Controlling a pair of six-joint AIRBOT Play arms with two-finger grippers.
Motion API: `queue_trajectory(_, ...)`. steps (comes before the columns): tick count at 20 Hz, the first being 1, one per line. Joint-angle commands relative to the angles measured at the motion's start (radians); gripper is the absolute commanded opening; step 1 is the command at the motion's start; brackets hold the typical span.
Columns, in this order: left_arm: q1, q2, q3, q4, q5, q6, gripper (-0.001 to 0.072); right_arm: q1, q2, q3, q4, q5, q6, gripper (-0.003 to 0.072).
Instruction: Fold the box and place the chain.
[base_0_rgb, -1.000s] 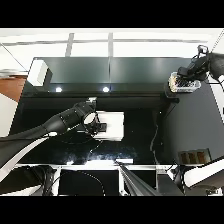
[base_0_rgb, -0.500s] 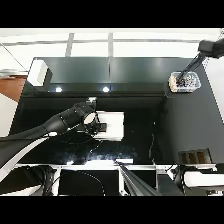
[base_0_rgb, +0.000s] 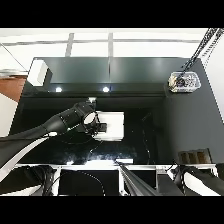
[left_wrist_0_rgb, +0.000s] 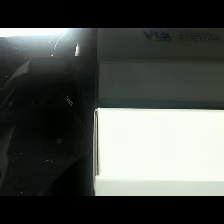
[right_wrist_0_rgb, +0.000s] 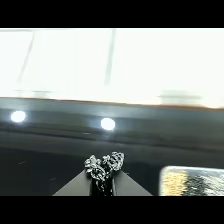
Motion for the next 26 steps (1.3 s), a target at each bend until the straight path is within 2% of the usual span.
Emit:
queue_trajectory(1, 0.0, 0.0, 0.0, -0.006, -0.001, 0.0, 0.0026, 0.117, 0.097, 0.0, 0.029, -0.05, -0.01, 0.002)
queue_trajectory(8, 0.0, 0.0, 0.0, -0.01, -0.001, 0.0, 0.0026, 0.388, 0.121, 0.0, 0.052, -0.238, -0.01, 0.0021)
queue_trajectory(11, 0.0, 0.0, 0.0, -0.011, 0.002, 0.0, 0.0026, 0.475, 0.121, 0.0, 0.086, -0.281, -0.01, 0.0021)
queue_trajectory(16, 0.0, 0.0, 0.0, -0.011, 0.012, 0.0, 0.0026, 0.534, 0.115, 0.0, 0.242, -0.266, 0.001, 0.0021)
queue_trajectory(22, 0.0, 0.0, 0.0, -0.011, 0.013, 0.0, 0.0026, 0.599, 0.059, 0.0, 0.253, -0.205, 0.01, 0.0021)
queue_trajectory(26, 0.0, 0.0, 0.0, -0.011, 0.013, 0.0, 0.0026, 0.629, -0.014, -0.002, 0.224, -0.235, 0.01, 0.0022)
